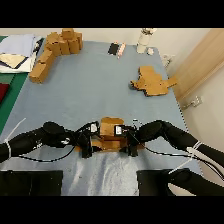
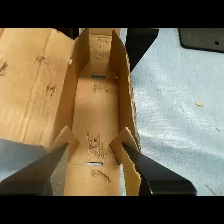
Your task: Fold the box.
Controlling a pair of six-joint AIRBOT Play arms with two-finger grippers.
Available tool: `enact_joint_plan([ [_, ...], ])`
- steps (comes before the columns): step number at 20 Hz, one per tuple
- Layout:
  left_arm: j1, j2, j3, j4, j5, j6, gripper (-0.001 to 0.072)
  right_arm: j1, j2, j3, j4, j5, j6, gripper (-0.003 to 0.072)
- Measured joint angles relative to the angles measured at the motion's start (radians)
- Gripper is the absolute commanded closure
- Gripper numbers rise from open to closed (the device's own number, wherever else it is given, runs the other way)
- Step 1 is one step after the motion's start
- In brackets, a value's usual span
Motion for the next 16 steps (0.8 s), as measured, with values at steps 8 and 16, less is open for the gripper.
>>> enact_joint_plan([
  [8, 0.003, 0.006, 0.002, 0.023, 0.014, -0.069, 0.0696, 0.000, 0.000, 0.000, 0.001, 0.000, 0.003, 0.0183],
  [16, 0.099, 0.331, 0.005, 0.600, -0.037, -1.044, 0.0697, 0.000, 0.000, 0.000, 0.001, 0.000, 0.003, 0.0183],
])
